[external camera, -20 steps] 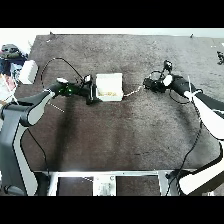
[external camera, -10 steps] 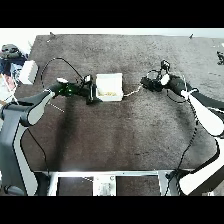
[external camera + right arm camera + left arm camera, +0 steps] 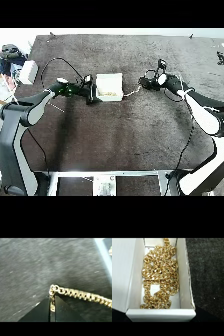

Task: Fold the box and place the chain.

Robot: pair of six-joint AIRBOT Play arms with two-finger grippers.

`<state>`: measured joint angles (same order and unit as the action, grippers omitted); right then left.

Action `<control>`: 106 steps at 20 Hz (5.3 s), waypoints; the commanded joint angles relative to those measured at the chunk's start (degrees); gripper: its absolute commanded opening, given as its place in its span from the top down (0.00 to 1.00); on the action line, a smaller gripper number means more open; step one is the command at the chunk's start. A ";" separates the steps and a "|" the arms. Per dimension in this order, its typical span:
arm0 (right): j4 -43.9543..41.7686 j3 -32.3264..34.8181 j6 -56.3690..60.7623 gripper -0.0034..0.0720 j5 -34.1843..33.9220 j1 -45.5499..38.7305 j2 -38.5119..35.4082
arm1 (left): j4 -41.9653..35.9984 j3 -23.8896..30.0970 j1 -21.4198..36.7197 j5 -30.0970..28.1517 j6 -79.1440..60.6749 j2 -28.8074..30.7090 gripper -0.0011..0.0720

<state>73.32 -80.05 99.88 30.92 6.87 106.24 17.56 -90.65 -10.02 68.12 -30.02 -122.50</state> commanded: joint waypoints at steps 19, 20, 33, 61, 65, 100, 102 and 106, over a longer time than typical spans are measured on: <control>2.29 -0.98 -9.29 0.94 7.50 13.40 -26.25 | 0.00 -0.04 -0.04 -0.02 -0.02 0.04 0.35; 2.29 -0.98 -9.33 0.94 7.98 13.86 -27.26 | 0.00 -0.04 -0.04 0.00 -0.02 0.04 0.35; 2.27 -1.03 -11.39 0.94 1.49 22.95 -31.10 | 0.00 -0.04 -0.04 0.00 -0.02 0.04 0.35; -32.98 -1.07 -90.03 0.50 28.48 -0.72 -1.53 | 0.00 -0.04 -0.04 -0.04 -0.02 0.04 0.35; -34.73 -2.45 -99.36 0.44 29.31 -0.57 0.94 | 0.00 -0.04 -0.04 -0.02 -0.02 0.04 0.35; -33.27 -2.45 -95.82 0.94 28.37 2.78 -11.23 | 0.00 -0.04 -0.04 -0.02 -0.02 0.04 0.35; -37.27 -2.45 -95.54 0.94 26.60 4.07 -13.29 | 0.00 -0.04 -0.04 -0.04 -0.02 0.04 0.35; -37.94 -2.45 -92.48 0.91 18.86 8.66 -13.46 | 0.00 -0.04 -0.04 -0.02 -0.02 0.04 0.35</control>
<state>37.15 -82.43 4.34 54.30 12.88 93.54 17.56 -90.65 -10.04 68.10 -30.02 -122.50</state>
